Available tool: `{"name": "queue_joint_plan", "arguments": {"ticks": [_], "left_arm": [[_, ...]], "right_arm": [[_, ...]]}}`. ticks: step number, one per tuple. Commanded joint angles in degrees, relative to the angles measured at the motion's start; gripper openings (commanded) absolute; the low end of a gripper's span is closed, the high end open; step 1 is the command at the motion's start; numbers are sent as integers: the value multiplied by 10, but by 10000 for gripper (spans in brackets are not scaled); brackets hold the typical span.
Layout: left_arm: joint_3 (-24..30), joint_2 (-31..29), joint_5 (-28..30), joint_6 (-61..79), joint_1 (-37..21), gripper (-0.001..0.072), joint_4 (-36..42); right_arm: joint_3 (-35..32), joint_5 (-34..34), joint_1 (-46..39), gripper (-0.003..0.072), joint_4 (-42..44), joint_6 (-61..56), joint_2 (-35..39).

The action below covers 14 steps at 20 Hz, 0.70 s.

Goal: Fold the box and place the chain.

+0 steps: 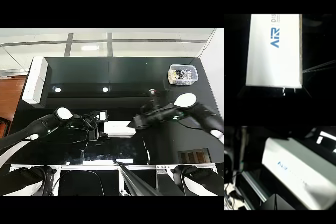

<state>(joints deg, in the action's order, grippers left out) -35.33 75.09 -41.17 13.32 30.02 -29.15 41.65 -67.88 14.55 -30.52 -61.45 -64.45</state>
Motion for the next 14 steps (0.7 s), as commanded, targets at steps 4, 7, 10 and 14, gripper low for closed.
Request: {"name": "queue_joint_plan", "arguments": {"ticks": [4, 7, 10, 14], "left_arm": [[-5, -63, -18, -70, -1, 717, -99], [-16, -122, -44, -155, 0, 717, -148], [-52, -119, -41, -171, 40, 714, -94], [-137, -23, -24, -252, 120, 713, -94]], "right_arm": [[7, -103, -191, 15, -165, -55, 145], [7, -118, -245, 14, -191, -55, 160], [7, -46, -240, 15, -174, -56, 160], [7, -9, -219, 14, -156, -56, 160]]}}
